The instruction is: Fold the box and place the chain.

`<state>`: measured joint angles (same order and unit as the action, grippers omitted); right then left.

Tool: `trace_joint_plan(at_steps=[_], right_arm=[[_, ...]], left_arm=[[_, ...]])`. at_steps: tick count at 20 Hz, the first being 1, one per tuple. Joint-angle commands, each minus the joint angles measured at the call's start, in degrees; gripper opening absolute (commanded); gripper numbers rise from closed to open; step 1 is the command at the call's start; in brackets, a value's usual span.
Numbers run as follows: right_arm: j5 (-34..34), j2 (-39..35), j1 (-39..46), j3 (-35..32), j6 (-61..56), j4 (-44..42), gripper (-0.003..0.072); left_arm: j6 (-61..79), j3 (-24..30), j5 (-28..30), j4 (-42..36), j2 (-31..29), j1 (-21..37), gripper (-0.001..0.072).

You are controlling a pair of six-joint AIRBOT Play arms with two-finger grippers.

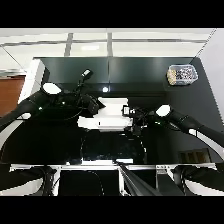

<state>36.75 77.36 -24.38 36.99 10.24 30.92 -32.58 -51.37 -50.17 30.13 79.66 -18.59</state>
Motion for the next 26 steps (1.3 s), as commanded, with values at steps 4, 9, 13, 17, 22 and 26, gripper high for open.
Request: trace_joint_plan(at_steps=[4, 9, 13, 17, 22, 26], right_arm=[[0.02, 0.04, -0.02, 0.00, 0.07, 0.00, 0.0403], [0.02, 0.04, -0.02, 0.00, 0.07, 0.00, 0.0403], [0.02, 0.02, -0.02, 0.00, 0.07, 0.00, 0.0403], [0.02, 0.02, -0.02, 0.00, 0.09, 0.00, 0.0403], [0.02, 0.04, -0.02, 0.00, 0.07, 0.00, 0.0403], [0.02, 0.04, -0.02, 0.00, 0.07, 0.00, 0.0403]], left_arm=[[-6.73, 0.13, 0.11, 12.70, 5.05, -1.57, 0.0027], [-8.41, -6.58, -10.38, 16.06, 3.96, 1.40, 0.0026], [-6.99, -5.35, -16.48, 15.78, -5.55, 8.83, 0.0026], [19.10, 10.16, -20.87, 4.55, -13.29, 13.29, 0.0032], [37.64, 15.74, -3.96, 16.44, -13.00, 4.87, 0.0712], [38.47, 14.73, 8.46, 16.33, -10.71, 0.13, 0.0709]])
